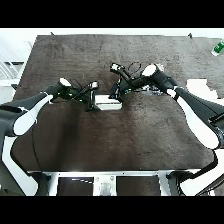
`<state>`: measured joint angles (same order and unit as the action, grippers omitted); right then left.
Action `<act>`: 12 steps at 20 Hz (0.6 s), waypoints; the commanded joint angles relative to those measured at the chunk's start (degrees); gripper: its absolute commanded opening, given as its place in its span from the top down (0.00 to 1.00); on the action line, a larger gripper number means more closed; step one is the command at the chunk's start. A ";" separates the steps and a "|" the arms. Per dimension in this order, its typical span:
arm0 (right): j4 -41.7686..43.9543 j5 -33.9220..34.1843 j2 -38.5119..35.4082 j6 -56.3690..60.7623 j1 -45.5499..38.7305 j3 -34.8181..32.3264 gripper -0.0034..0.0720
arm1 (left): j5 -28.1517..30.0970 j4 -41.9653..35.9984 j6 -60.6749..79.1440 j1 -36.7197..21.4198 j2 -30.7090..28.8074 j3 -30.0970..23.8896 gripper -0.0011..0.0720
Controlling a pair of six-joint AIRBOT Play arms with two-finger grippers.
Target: Fold the box and place the chain.
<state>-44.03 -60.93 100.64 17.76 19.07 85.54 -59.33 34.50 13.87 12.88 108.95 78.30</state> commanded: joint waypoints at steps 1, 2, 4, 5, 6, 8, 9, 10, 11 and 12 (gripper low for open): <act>-1.27 0.09 0.07 -0.04 0.39 0.09 0.52 | -0.02 0.04 0.04 -0.02 0.00 0.02 0.25; -1.79 0.11 0.13 -0.04 0.76 0.09 0.52 | -0.02 0.04 0.04 -0.02 0.00 0.02 0.25; -2.80 0.33 0.44 -0.04 1.33 0.09 0.52 | -0.02 0.04 0.04 -0.02 0.00 0.02 0.25; -3.15 0.46 0.55 -0.02 1.53 0.09 0.52 | -0.02 0.04 0.04 -0.02 0.00 0.02 0.25; -3.28 0.48 0.68 -0.02 1.57 0.09 0.52 | -0.02 0.04 0.04 -0.02 0.00 0.02 0.25; -3.41 0.44 0.72 0.20 1.55 0.09 0.52 | -0.02 0.04 0.04 -0.02 0.00 0.02 0.25; -3.39 0.31 0.72 0.28 1.57 0.09 0.52 | -0.02 0.04 0.04 -0.02 0.00 0.02 0.25; -3.37 -0.26 0.72 0.63 1.57 0.07 0.52 | -0.02 0.04 0.04 -0.02 0.00 0.02 0.25; -3.39 -1.75 0.72 0.59 1.57 0.07 0.52 | -0.02 0.04 0.04 -0.02 0.00 0.02 0.25; -3.37 -3.26 0.72 0.59 1.55 -0.04 0.51 | -0.02 0.04 0.04 -0.02 0.00 0.02 0.25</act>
